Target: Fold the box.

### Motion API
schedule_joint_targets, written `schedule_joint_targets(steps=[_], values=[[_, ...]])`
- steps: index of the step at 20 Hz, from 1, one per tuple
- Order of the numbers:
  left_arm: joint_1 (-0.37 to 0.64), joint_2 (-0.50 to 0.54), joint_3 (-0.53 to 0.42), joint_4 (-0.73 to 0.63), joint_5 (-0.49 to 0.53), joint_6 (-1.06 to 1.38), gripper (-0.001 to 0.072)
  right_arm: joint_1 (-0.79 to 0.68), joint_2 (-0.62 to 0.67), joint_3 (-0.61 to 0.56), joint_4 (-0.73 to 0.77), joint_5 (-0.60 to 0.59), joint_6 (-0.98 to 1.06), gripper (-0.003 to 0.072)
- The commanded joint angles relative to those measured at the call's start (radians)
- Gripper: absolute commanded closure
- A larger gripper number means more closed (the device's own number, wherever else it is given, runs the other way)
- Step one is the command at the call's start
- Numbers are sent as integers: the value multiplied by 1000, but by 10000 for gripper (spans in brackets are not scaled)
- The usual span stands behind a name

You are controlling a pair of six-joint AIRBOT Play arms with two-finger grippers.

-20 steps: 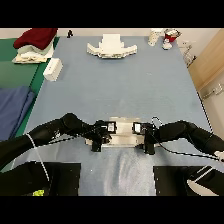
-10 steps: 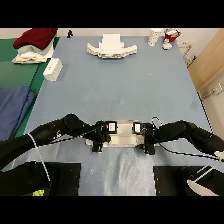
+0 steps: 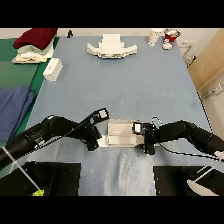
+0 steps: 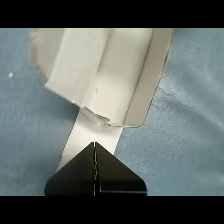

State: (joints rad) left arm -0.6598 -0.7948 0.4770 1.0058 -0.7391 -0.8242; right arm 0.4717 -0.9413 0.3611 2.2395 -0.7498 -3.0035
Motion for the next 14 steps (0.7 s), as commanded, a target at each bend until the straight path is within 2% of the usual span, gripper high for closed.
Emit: schedule_joint_targets(steps=[1,4,6,8,9,11,14], values=[[50,120,0,291,-52,-670,697,0,0,1,0,0,0,176],[151,142,0,444,-127,-895,697,0,0,1,0,0,0,176],[223,125,-8,438,-176,-929,696,0,0,1,0,0,0,176],[247,98,-37,353,-185,-885,696,0,0,1,0,0,0,176],[239,78,-58,267,-173,-813,696,0,0,1,0,0,0,176],[204,29,-106,93,-98,-691,697,0,0,1,0,0,0,176],[119,-52,-129,-72,29,-615,697,0,0,1,0,0,0,176]])
